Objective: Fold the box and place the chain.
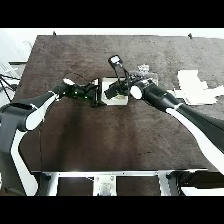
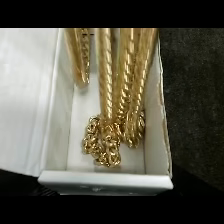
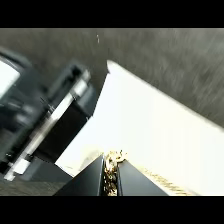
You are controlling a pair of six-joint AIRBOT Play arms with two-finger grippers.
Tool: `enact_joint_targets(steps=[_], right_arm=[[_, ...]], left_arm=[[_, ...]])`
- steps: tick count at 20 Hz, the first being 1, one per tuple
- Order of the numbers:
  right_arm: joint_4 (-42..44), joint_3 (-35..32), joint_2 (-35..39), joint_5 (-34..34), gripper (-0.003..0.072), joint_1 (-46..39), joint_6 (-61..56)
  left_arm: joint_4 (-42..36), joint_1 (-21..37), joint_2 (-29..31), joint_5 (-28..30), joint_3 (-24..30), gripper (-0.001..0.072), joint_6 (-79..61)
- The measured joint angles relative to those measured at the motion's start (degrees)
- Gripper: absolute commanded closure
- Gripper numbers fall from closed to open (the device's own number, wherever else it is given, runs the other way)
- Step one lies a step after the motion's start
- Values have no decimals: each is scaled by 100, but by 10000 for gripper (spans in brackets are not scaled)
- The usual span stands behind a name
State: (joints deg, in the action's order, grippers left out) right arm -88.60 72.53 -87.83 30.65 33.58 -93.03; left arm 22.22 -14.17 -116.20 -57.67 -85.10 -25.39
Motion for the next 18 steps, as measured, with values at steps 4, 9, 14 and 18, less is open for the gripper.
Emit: enact_joint_targets(steps=[4,9,14,18], right_arm=[[33,-13,-146,0,309,-70,0],[-7,-28,162,306,309,-470,2],[52,-289,227,367,310,-1451,-243],[855,-426,-37,203,309,-2033,44]], left_arm=[[0,0,0,-2,0,260,2],[2,0,0,-2,0,259,2],[2,0,-2,-2,0,260,0],[0,0,0,-2,0,259,0]])
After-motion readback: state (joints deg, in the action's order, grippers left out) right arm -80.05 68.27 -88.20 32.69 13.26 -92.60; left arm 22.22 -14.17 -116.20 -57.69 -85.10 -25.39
